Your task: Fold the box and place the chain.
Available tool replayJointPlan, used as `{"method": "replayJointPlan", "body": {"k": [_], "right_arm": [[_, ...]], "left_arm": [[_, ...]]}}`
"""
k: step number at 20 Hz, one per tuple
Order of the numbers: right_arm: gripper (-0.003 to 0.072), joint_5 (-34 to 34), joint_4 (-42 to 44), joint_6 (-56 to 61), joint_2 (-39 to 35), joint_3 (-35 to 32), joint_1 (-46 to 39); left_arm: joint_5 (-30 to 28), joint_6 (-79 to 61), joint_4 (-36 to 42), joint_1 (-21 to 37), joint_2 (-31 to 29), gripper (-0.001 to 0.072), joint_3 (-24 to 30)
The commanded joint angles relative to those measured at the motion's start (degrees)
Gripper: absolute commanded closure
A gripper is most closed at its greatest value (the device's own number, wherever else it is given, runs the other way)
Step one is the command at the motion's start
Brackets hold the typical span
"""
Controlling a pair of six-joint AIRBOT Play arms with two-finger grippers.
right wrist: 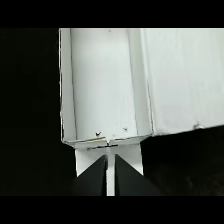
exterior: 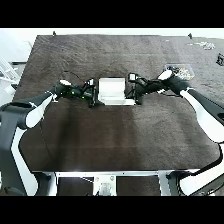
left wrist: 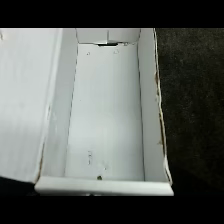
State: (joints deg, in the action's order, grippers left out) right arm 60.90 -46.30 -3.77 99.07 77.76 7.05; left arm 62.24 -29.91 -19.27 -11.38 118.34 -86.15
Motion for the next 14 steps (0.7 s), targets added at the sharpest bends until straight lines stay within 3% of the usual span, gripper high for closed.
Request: {"method": "replayJointPlan", "body": {"k": [1, 6, 10, 14], "right_arm": [[0.068, 1.4, -5.7, 8.5, -3.8, 0.1, -1.5], [0.0682, 3.2, -6.3, 18.5, -8.3, 0.1, -2.4], [0.0682, 1.5, -6.3, 40.2, -8.6, -0.4, -7.7], [0.0682, 1.5, -6.3, 50.6, -8.6, -1.6, -14.2]], "left_arm": [[0.0, -0.1, 0.0, 0.0, 0.0, 0.0167, 0.0], [0.0, -0.1, 0.0, 0.0, 0.0, 0.0167, 0.0], [0.0, -0.1, 0.0, 0.0, 0.0, 0.0167, 0.0], [-0.1, -0.1, 0.0, 0.0, 0.0, 0.0167, 0.0]]}}
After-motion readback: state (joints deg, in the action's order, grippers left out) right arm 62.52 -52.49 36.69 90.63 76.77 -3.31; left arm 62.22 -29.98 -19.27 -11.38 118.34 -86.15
